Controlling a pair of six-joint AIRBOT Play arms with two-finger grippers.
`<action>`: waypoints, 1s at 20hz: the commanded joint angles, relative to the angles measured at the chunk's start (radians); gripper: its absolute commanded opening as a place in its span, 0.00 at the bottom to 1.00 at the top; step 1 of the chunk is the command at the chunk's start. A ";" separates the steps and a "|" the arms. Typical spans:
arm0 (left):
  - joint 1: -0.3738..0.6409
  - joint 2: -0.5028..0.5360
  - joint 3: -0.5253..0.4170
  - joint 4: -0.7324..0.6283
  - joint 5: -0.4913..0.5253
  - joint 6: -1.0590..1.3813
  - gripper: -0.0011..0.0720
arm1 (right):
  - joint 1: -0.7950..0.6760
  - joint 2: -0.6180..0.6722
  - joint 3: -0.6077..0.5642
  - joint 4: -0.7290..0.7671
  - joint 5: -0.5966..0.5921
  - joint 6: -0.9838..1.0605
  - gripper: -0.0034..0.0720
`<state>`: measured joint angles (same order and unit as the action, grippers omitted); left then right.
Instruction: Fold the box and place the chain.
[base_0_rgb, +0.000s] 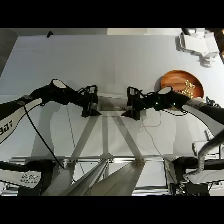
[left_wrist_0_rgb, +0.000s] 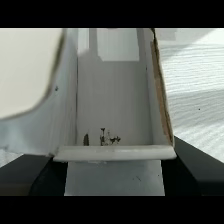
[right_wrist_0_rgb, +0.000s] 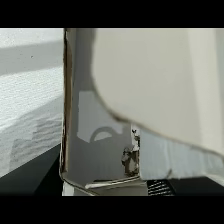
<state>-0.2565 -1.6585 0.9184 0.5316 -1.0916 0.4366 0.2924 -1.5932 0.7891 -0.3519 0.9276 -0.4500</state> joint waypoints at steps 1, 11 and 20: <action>-0.001 0.000 -0.001 0.000 -0.005 0.001 0.30 | 0.000 0.000 0.000 0.001 -0.003 0.000 0.57; -0.001 0.000 -0.001 0.000 -0.004 0.001 0.30 | 0.000 0.000 0.000 0.001 -0.015 -0.006 0.73; -0.001 0.000 -0.001 0.000 -0.004 0.001 0.30 | 0.000 0.062 0.000 -0.179 -0.078 0.008 0.97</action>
<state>-0.2577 -1.6592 0.9180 0.5304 -1.0943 0.4366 0.2932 -1.5639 0.7887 -0.4343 0.8593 -0.4534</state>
